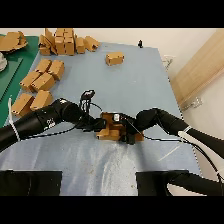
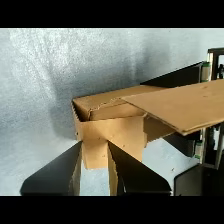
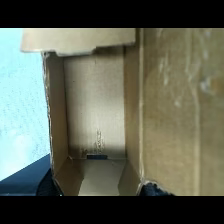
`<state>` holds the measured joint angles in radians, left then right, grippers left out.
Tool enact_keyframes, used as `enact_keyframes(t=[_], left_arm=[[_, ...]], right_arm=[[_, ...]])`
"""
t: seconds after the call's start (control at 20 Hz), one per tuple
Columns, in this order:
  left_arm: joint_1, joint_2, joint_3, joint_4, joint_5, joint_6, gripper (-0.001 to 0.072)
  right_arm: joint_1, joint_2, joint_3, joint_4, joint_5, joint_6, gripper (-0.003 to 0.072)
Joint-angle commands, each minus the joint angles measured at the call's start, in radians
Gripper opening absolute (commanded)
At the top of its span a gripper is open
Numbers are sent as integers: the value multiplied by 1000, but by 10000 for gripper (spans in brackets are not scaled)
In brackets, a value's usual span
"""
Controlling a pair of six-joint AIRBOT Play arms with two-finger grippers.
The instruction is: Fold the box.
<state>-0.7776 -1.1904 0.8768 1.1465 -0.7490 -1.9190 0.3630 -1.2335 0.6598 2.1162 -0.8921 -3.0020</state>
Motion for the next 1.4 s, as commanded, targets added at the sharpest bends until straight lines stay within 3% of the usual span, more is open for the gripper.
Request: enact_keyframes(t=[0.0,0.05,0.4,0.7,1.1,1.35], left_arm=[[-1,0,1,-1,-18,1,392],[-1,0,1,-1,-13,-2,529],[-2,-21,12,-2,-19,-12,528],[-24,-142,133,8,-144,-23,527],[-109,-217,234,211,-226,-168,527],[-115,-234,261,248,-231,-204,527]], right_arm=[[0,0,0,0,0,0,501],[0,0,0,0,0,0,501],[0,0,0,0,0,0,501],[0,0,0,0,0,0,501],[0,0,0,0,0,0,501],[0,0,0,1,0,0,501]])
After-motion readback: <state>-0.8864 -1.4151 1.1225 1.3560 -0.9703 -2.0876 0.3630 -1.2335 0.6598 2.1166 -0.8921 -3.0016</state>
